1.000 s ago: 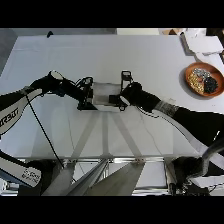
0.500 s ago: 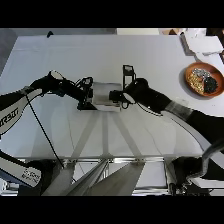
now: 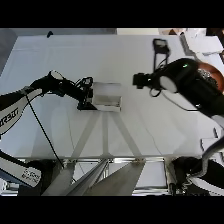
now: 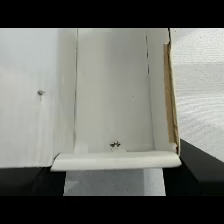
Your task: Fold the box and place the chain.
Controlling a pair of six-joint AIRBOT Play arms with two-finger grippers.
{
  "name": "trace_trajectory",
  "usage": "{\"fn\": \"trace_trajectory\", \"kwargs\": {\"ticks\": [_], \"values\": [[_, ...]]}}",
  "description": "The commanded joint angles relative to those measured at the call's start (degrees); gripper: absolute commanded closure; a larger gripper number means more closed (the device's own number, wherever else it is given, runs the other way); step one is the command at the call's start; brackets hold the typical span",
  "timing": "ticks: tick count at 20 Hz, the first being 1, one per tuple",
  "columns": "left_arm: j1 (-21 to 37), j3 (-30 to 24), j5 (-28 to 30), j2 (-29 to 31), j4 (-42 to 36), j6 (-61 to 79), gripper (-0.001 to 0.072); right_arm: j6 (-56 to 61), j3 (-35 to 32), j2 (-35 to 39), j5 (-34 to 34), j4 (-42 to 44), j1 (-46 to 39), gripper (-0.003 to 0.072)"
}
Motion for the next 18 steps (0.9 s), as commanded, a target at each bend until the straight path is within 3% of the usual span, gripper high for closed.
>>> {"fn": "trace_trajectory", "kwargs": {"ticks": [1, 4, 8, 18], "values": [[0.0, 0.0, 0.0, 0.0, 0.0, 0.0, 0.0436, -9.6, 0.0, 3.6, 4.0, -3.4, -12.9, 0.0221], [0.0, 0.0, 0.0, 0.0, 0.0, 0.0, 0.0436, -14.1, 0.0, 3.5, 3.1, -3.0, -23.6, 0.0221], [0.0, 0.0, 0.0, 0.0, 0.0, 0.0, 0.0436, -18.3, 0.0, 1.4, -2.9, -2.6, -33.0, 0.0221], [0.0, 0.0, 0.0, 0.0, 0.0, 0.0, 0.0436, -17.1, 2.3, -18.7, -16.1, -2.3, -40.7, 0.0221]]}}
